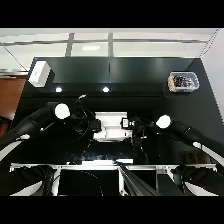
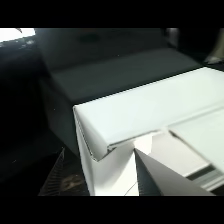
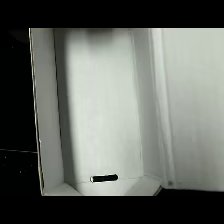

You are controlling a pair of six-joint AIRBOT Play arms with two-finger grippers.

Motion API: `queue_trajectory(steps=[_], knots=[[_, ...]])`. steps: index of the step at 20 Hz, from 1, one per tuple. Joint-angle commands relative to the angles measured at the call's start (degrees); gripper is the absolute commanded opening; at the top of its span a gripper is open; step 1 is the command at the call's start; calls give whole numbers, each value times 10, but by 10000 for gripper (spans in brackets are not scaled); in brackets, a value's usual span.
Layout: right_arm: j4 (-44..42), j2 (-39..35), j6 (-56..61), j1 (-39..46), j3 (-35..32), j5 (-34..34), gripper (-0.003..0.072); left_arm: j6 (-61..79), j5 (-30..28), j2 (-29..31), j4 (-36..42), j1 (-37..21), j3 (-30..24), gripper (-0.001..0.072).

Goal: Fold the box and place the chain.

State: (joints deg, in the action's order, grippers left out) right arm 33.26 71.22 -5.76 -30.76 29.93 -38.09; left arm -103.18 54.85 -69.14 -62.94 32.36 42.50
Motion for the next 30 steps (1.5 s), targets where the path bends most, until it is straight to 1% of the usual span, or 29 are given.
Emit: queue_trajectory(steps=[1,3,6,7,9,12,13,14,17,21,24,26,30], knots=[[0,0,0,-1,0,0,129,-96,31,-26,-94,36,31,520],[0,0,0,-1,0,0,129,-137,51,-45,-119,57,54,519],[0,0,0,-1,0,0,129,-184,72,-66,-132,91,81,518],[0,0,0,-1,0,0,129,-199,69,-68,-137,104,87,491],[0,0,0,0,0,0,129,-248,72,-70,-172,129,93,491],[0,0,0,-1,0,0,129,-301,82,-73,-192,147,94,487],[0,0,0,-1,0,0,129,-315,81,-74,-197,150,94,436],[0,0,0,-1,0,0,129,-323,82,-75,-201,150,94,364],[0,0,0,-1,0,0,129,-323,93,-85,-201,151,104,358],[0,0,0,-1,0,0,129,-323,104,-110,-201,151,131,357],[0,0,0,-1,0,0,129,-323,110,-114,-202,151,138,351],[0,0,0,-1,0,0,129,-323,116,-115,-206,151,137,267],[0,0,0,-1,0,0,129,-323,114,-119,-206,151,137,267]])
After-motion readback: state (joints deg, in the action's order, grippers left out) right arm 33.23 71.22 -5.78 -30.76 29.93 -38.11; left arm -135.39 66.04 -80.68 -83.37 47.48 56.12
